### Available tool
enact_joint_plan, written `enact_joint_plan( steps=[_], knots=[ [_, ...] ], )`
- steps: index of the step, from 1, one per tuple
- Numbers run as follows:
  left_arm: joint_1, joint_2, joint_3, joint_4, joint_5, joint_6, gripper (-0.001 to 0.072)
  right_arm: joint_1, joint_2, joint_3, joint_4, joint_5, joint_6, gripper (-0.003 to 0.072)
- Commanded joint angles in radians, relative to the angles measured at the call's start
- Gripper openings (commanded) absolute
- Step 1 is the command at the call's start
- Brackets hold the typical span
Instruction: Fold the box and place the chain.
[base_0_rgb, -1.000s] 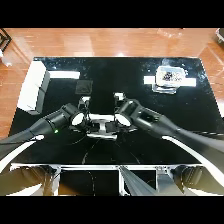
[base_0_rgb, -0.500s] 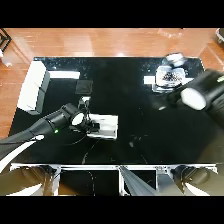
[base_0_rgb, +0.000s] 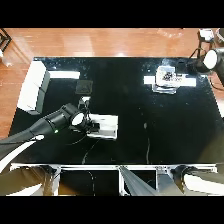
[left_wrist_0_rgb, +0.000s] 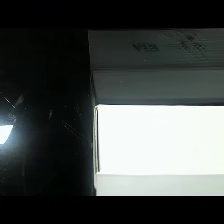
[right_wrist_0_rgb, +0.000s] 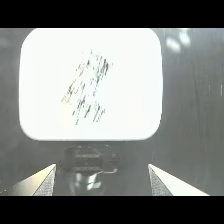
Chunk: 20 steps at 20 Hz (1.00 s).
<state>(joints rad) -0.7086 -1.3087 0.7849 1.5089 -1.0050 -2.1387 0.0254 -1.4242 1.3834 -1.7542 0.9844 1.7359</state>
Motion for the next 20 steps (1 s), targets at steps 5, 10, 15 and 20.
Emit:
enact_joint_plan(
  steps=[5, 10, 15, 20],
  knots=[
    [0.0, 0.0, 0.0, 0.0, 0.001, 0.0, 0.0029, -0.05, -0.39, 0.275, 0.026, 0.042, -0.438, 0.0593],
    [0.0, 0.0, 0.001, 0.0, 0.006, 0.0, 0.003, -0.051, -0.439, 0.276, -0.064, 0.012, -0.479, 0.0593],
    [0.0, 0.0, 0.001, -0.003, 0.006, 0.0, 0.003, -0.066, -0.446, 0.276, -0.087, -0.025, -0.468, 0.0534],
    [0.0, 0.0, 0.001, -0.004, 0.006, 0.0, 0.003, -0.073, -0.458, 0.276, -0.08, -0.043, -0.468, 0.0534]
  ],
)
